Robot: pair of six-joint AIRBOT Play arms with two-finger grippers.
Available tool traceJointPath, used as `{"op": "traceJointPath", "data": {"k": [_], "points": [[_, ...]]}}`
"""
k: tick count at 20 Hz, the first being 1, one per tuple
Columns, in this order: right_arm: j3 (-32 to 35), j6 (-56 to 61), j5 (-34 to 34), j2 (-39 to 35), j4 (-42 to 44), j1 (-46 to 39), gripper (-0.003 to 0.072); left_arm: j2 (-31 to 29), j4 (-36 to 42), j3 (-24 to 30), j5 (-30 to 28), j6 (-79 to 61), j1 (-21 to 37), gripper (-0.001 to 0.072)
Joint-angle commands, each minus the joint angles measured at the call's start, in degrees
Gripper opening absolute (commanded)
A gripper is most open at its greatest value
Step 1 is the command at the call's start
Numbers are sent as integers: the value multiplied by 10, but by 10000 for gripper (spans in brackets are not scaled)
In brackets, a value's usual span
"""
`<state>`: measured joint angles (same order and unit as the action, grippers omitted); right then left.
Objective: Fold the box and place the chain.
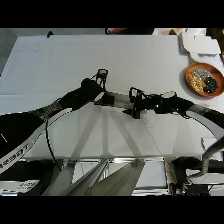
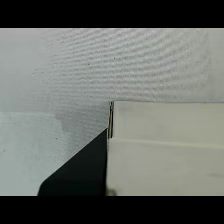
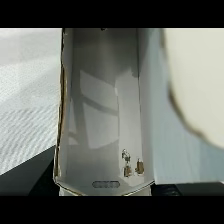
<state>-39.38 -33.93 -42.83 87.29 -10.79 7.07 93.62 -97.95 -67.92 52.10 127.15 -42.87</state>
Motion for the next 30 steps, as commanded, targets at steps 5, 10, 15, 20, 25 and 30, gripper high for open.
{"op": "traceJointPath", "data": {"k": [5,10,15,20,25,30], "points": [[0,0,-1,0,1,0,453,-1,31,0,-1,4,0,84],[0,0,-1,0,1,0,453,-23,30,0,21,3,-1,523],[0,0,-1,0,1,0,453,-80,32,0,82,-34,-1,523],[0,0,-1,0,1,0,453,-158,97,0,185,-169,5,523],[0,0,-1,0,1,0,453,-222,171,3,222,-373,47,518],[0,0,-1,0,1,0,453,-229,324,43,207,-672,146,517]]}}
